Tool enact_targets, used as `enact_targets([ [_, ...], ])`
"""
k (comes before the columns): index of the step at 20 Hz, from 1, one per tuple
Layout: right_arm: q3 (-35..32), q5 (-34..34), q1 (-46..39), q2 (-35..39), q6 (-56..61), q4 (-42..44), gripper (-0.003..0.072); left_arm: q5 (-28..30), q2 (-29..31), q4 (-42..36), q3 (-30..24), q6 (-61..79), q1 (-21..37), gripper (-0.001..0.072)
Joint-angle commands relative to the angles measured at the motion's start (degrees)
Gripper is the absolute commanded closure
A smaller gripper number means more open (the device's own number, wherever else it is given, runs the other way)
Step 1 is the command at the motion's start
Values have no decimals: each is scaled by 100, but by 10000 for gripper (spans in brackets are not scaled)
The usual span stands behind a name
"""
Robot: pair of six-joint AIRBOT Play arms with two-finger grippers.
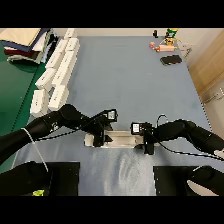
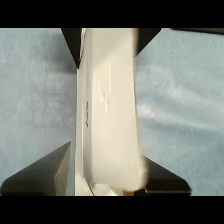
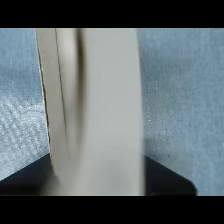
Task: Fold the box.
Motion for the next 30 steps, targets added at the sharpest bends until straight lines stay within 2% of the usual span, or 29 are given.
enact_targets([
  [1,-2,-2,2,-2,-9,-2,227,87,17,-28,9,-284,9,258],
  [4,-2,-4,2,-2,-9,-2,227,-111,264,640,20,-1449,136,258],
  [7,-2,-4,2,-2,-9,-2,227,-852,894,2039,20,-3307,540,259],
  [9,-2,-4,2,-2,-9,-2,227,-1469,1353,2588,17,-4402,839,261],
  [10,-2,-4,2,-2,-9,-2,227,-1803,1574,2647,20,-4852,977,452],
  [11,-2,-4,2,-2,-9,-2,227,-2131,1757,2625,17,-5051,1060,694],
  [12,-2,-2,2,-2,-9,-4,227,-2409,1902,2446,17,-5296,1067,697],
  [14,-2,-4,2,-2,-9,-2,227,-2658,1969,1287,-9,-5941,1051,697],
  [16,-2,-4,2,-2,-9,-2,227,-2472,1797,251,-61,-6312,804,697],
  [17,-2,-2,2,-2,-9,-2,227,-2280,1633,63,-59,-6537,612,697],
  [20,-2,-4,2,-2,-9,-2,227,-1272,1003,-636,-59,-6852,114,697],
  [24,-2,-2,2,-2,-9,-2,227,-555,511,-2033,-52,-6212,76,697],
  [28,-2,-2,2,-2,-9,-2,227,522,295,-2028,-55,-6240,79,697],
  [30,-2,-4,2,-2,-9,-2,227,813,72,-1884,-52,-6297,79,698],
])
